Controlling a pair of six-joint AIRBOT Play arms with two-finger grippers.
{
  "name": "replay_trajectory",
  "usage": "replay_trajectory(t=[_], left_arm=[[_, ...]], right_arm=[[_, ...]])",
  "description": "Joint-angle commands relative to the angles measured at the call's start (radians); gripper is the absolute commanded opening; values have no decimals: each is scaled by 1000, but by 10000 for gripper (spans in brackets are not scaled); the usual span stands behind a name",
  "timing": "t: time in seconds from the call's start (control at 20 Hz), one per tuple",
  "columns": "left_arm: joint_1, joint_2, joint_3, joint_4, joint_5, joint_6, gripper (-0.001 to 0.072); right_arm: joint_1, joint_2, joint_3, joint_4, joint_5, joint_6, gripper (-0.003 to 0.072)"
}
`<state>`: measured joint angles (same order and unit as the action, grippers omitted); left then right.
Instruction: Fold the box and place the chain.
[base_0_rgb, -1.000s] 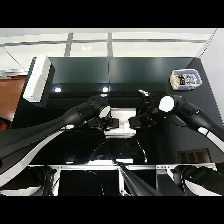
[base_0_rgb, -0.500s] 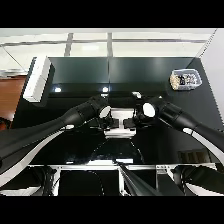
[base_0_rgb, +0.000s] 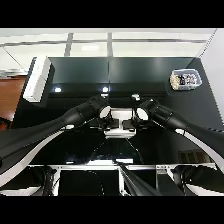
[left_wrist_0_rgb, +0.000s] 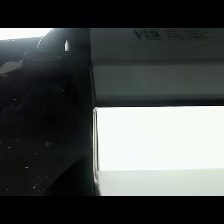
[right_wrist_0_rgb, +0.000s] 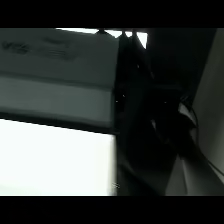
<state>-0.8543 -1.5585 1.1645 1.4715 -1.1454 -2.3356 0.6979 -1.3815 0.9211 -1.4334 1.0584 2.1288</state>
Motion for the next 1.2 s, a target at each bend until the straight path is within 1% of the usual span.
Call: replay_trajectory(t=[0.0, 0.05, 0.25, 0.3, 0.35, 0.4, 0.5, 0.6, 0.75, 0.8, 0.85, 0.9, 1.05, 1.15], left_arm=[[1, 0, 1, 1, -7, 1, 23], [1, 0, 1, 1, -7, 1, 23], [1, 0, 1, 1, -7, 0, 24], [1, 0, 1, 1, -7, 1, 24], [1, 0, 1, 1, -7, 1, 23], [1, 0, 1, 1, -7, 1, 24], [1, 0, 1, 1, -7, 1, 23], [1, 0, 1, 1, -7, 0, 23], [1, 0, 1, 1, -7, 1, 23], [1, 0, 1, 1, -7, 1, 23], [1, 0, 1, 1, -6, 1, 23], [1, 0, 1, 1, -6, 1, 23], [1, 0, 1, 1, -6, 1, 23], [1, 0, 1, 1, -7, 1, 24]], right_arm=[[3, -3, 1, -7, -9, 14, 111], [2, -3, 1, -8, -11, 14, 12], [2, -3, 1, -8, -12, 14, 14], [2, -3, 1, -7, -12, 15, 31], [2, -3, 1, 0, -12, 15, 207], [2, -3, 1, 5, -12, 14, 222], [2, -3, 1, 8, -12, 14, 219], [2, -3, 1, 8, -13, 14, 12], [2, -3, 1, 8, -22, 14, 13], [2, -2, 1, 13, -26, 14, 33], [2, 3, 1, 16, -26, 14, 236], [2, 11, 1, 19, -24, 13, 285], [2, 89, 1, 19, 18, -20, 285], [-3, 190, 1, 14, 70, -39, 284]])
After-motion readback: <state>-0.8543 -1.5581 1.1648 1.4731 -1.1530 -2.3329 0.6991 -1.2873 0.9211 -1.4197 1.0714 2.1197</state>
